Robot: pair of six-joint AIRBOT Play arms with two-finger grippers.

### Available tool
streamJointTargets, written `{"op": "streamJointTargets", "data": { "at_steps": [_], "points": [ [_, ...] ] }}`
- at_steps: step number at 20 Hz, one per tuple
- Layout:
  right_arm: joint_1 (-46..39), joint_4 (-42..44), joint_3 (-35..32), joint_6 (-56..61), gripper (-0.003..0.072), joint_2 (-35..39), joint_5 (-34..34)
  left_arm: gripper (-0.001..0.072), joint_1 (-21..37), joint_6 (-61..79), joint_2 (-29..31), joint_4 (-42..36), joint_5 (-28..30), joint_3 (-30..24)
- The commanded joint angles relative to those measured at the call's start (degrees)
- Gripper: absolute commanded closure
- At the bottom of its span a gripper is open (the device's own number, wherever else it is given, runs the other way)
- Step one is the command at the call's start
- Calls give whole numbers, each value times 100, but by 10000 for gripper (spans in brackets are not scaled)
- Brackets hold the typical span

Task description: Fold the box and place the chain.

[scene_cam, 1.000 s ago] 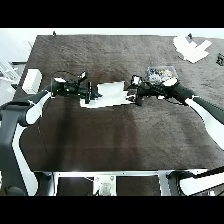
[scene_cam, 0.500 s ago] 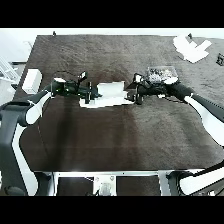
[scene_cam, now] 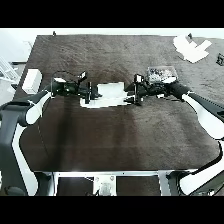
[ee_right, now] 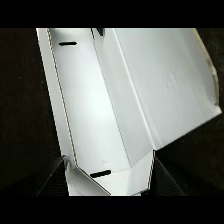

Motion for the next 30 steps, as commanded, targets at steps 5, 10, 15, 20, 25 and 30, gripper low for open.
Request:
{"op": "streamJointTargets", "data": {
  "at_steps": [5, 10, 15, 20, 25, 30],
  "points": [
    [-61, 44, 212, -33, 34, -118, 138, 687, -2, -2, 4, 0, 2, 0],
    [22, 44, 245, -26, 34, -348, 466, 687, -2, -2, 4, 0, 0, 0],
    [70, 39, 247, -33, 34, -369, 557, 687, -2, -4, 4, 0, 0, 0],
    [85, 55, 326, -254, 34, -560, 599, 687, -2, -4, 4, 0, 2, 0],
    [92, 35, 481, -439, 34, -723, 798, 687, -2, -4, 4, 0, 0, 0],
    [127, -50, 649, -437, 34, -872, 855, 687, -2, -4, 4, 0, 0, 0]
  ]
}}
